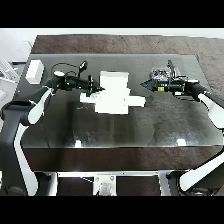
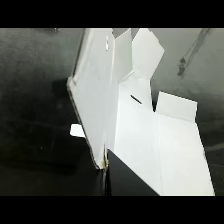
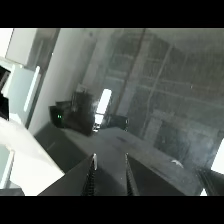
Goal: Fold the box and place the chain.
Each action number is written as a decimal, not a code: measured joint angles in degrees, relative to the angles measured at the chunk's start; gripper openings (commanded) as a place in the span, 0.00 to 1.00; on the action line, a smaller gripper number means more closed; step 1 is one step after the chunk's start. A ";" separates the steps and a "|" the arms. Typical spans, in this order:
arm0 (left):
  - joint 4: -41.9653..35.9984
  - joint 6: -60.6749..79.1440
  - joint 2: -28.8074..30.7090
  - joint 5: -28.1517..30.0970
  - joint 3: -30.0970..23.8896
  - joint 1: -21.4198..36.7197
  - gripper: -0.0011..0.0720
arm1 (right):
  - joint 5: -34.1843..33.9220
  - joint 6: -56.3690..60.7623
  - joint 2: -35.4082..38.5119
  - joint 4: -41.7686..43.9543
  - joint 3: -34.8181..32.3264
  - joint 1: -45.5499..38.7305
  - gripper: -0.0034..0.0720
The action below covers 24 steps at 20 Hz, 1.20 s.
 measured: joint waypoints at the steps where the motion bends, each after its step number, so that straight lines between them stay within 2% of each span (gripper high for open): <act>1: -0.76 1.51 0.44 0.90 -1.07 -0.04 0.03 | 0.00 -0.09 0.00 0.09 -0.31 0.04 0.36; 8: -3.34 10.25 1.62 4.50 -5.70 -0.07 0.03 | 0.07 -1.42 0.00 0.17 -1.20 0.11 0.36; 24: -1.27 15.28 1.33 6.54 -7.15 -0.35 0.03 | 0.04 -3.13 0.00 0.20 -1.95 0.15 0.36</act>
